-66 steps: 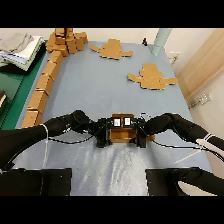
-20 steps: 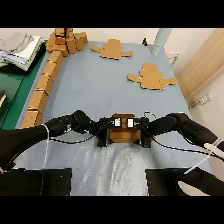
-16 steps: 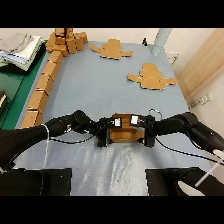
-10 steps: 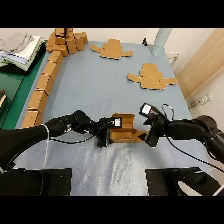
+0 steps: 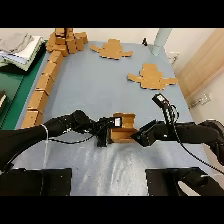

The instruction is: Fold the box.

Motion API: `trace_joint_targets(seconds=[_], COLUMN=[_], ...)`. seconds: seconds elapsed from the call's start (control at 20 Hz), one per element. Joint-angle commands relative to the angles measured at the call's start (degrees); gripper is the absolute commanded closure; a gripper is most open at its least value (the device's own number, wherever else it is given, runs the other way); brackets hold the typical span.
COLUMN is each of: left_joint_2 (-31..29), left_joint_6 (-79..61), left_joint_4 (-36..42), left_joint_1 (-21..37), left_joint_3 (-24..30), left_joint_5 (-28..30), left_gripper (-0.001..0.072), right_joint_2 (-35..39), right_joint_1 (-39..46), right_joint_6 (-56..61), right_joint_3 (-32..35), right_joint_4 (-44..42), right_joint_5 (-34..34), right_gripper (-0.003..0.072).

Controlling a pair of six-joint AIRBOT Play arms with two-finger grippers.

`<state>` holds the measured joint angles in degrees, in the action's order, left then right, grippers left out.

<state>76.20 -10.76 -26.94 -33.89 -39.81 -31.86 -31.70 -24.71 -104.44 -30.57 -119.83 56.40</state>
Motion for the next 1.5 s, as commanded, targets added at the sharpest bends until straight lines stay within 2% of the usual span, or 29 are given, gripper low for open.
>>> trace_joint_targets(seconds=[0.0,0.2,0.8,1.0,1.1,1.15,1.2,1.25,1.3,1.45], left_joint_2=[-1.0,-1.2,-1.6,-1.5,-1.6,-1.6,-1.6,-1.6,-1.6,-1.6], left_joint_6=[1.7,1.7,1.2,1.2,1.2,1.2,1.2,1.2,1.2,1.2], left_joint_4=[-0.1,0.0,0.1,0.1,0.0,0.0,0.0,0.0,0.0,0.0], left_joint_1=[0.1,1.6,2.5,2.5,2.5,2.5,2.5,2.5,2.5,2.5], left_joint_3=[0.2,2.1,3.9,4.5,4.6,4.6,4.6,4.6,4.6,4.6], left_joint_5=[-0.3,-4.9,-4.4,-4.3,-4.3,-4.3,-4.3,-4.3,-4.3,-4.3], left_gripper=[0.0114,0.0114,0.0114,0.0114,0.0114,0.0114,0.0114,0.0114,0.0114,0.0114], right_joint_2=[0.2,0.2,0.0,-3.9,-7.8,-10.2,-12.7,-14.6,-16.5,-21.9], right_joint_1=[-0.1,-0.1,-0.1,-0.1,-0.1,-0.1,-0.1,-0.5,-0.7,0.0], right_joint_6=[5.1,7.4,7.7,13.2,13.1,13.1,12.3,11.3,11.3,8.8], right_joint_3=[0.0,0.1,0.1,0.2,0.2,0.1,0.0,-0.2,-0.9,-6.7], right_joint_4=[-2.1,-2.1,-2.2,-3.0,-5.1,-6.9,-8.6,-9.6,-9.8,-9.6], right_joint_5=[0.0,0.0,-2.7,-2.7,-3.0,-3.0,-3.8,-5.8,-8.1,-9.4], right_gripper=[-0.0026,-0.0027,-0.0026,-0.0025,0.0005,0.0173,0.0419,0.0593,0.0684,0.0685])
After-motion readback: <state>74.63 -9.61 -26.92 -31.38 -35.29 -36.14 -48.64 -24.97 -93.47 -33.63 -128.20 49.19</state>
